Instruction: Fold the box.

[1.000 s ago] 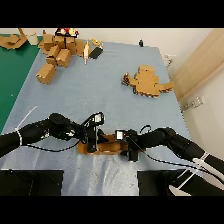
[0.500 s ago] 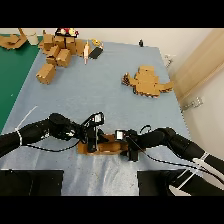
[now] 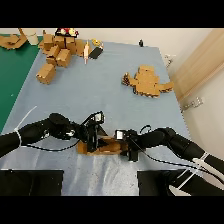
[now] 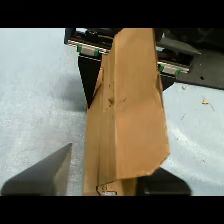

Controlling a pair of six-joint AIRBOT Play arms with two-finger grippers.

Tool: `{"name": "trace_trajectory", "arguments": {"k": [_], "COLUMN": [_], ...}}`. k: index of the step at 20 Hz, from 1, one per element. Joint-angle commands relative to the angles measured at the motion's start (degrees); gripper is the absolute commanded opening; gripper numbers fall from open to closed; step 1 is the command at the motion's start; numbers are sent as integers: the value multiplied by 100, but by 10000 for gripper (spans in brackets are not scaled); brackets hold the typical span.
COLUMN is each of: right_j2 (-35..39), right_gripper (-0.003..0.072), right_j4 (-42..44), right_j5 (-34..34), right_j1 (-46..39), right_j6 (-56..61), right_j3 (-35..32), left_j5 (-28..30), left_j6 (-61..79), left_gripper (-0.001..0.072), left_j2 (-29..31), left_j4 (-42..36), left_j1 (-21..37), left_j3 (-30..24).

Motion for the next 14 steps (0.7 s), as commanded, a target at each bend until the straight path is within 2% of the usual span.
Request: {"name": "trace_trajectory", "arguments": {"k": [1,2,5,7,9,10,11,12,14], "right_j2": [-4,-4,-4,-4,-4,-4,-4,-4,-4], "right_gripper": [444,444,444,444,444,444,444,444,444], "right_j4": [0,-2,-2,-2,-2,-2,-2,-2,-2], "right_j5": [2,0,0,0,0,0,0,0,-2], "right_j1": [7,7,7,7,7,7,7,7,7], "right_j6": [-7,-7,-7,-7,-7,-7,-7,-7,-7], "right_j3": [2,2,2,2,2,2,2,2,2], "left_j5": [313,472,413,-13,-721,-1073,-1436,-1569,-1364], "left_j6": [-826,-1390,-3077,-4409,-5755,-6413,-6931,-7322,-7864], "left_gripper": [657,691,691,685,657,386,11,8,8], "left_j2": [282,481,1200,1698,2070,2181,2249,2240,2120], "left_j4": [483,966,2763,3934,4647,4701,4616,4339,3421], "left_j1": [4,7,39,39,39,37,24,-17,-168], "left_j3": [2,2,2,2,2,2,0,-17,-22]}}
